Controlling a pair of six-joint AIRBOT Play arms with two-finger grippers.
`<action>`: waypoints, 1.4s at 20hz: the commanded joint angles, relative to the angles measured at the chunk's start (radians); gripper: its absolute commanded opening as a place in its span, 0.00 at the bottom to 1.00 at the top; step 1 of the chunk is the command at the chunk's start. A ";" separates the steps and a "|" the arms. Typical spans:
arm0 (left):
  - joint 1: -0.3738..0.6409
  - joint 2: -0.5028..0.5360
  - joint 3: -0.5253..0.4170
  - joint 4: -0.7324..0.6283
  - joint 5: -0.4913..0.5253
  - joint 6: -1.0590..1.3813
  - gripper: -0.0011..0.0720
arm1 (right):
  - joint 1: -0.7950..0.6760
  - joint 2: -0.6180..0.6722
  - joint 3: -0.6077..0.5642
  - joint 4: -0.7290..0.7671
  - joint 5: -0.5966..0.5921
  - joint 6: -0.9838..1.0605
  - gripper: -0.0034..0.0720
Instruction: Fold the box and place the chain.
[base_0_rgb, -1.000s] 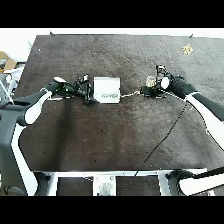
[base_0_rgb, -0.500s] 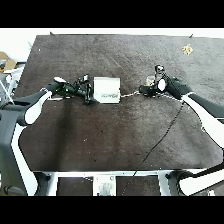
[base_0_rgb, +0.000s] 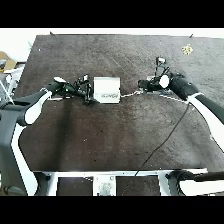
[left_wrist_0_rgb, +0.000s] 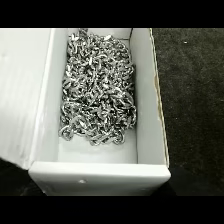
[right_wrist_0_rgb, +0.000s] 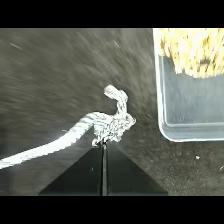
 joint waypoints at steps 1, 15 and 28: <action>0.000 0.001 0.000 0.000 0.000 0.000 0.24 | 0.051 0.148 0.001 -0.006 -0.022 -0.022 0.05; 0.000 0.001 0.000 0.000 0.001 0.000 0.24 | 0.351 0.404 0.098 -0.005 -0.373 -0.102 0.05; 0.000 0.001 0.000 0.000 0.001 0.000 0.24 | 0.378 0.175 -0.096 0.093 -0.292 -0.101 0.05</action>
